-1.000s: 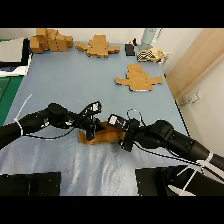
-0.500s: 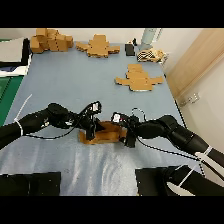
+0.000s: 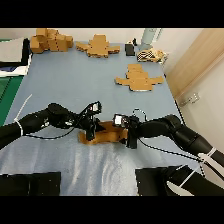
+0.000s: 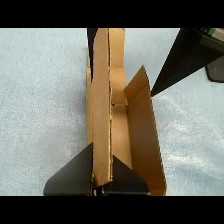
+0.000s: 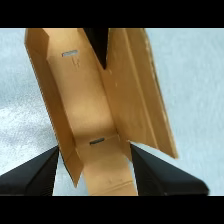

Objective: Fold the box.

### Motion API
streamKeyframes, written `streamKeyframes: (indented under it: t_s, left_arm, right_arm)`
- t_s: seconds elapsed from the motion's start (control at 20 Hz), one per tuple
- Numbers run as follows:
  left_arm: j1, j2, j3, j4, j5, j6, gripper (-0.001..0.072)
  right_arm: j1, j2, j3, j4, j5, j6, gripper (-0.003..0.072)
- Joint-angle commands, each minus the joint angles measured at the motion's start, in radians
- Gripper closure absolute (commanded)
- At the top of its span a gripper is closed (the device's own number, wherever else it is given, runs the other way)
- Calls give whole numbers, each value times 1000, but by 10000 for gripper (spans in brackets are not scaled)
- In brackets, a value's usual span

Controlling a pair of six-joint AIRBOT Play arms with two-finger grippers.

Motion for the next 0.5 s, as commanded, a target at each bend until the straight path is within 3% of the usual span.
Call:
streamKeyframes:
  t_s: [0.0,0.45]
  left_arm:
    - [0,-1,0,0,2,0,696]
    - [0,-1,0,0,2,0,696]
  right_arm:
    - [-1,-23,0,7,14,-32,-28]
    - [-1,-32,0,1,13,-72,-28]
